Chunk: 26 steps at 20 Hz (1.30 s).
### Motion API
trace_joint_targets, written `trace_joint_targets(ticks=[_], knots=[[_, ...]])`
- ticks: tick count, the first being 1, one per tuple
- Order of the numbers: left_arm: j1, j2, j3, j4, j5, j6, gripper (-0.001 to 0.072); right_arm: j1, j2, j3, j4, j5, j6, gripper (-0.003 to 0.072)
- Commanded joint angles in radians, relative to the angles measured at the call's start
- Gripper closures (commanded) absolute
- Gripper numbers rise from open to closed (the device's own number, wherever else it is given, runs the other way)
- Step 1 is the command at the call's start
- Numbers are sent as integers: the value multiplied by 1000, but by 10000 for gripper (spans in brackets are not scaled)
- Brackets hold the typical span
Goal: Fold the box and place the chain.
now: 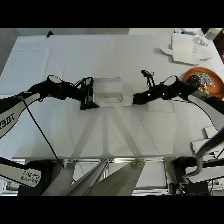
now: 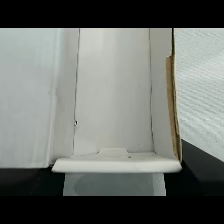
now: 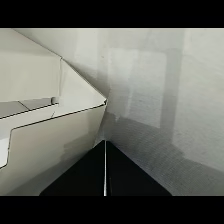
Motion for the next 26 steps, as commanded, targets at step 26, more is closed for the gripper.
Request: trace_joint_targets(ticks=[26], knots=[[0, 0, 1, 0, 0, 0, 316, 45, 81, 0, 202, 23, -65, 461]])
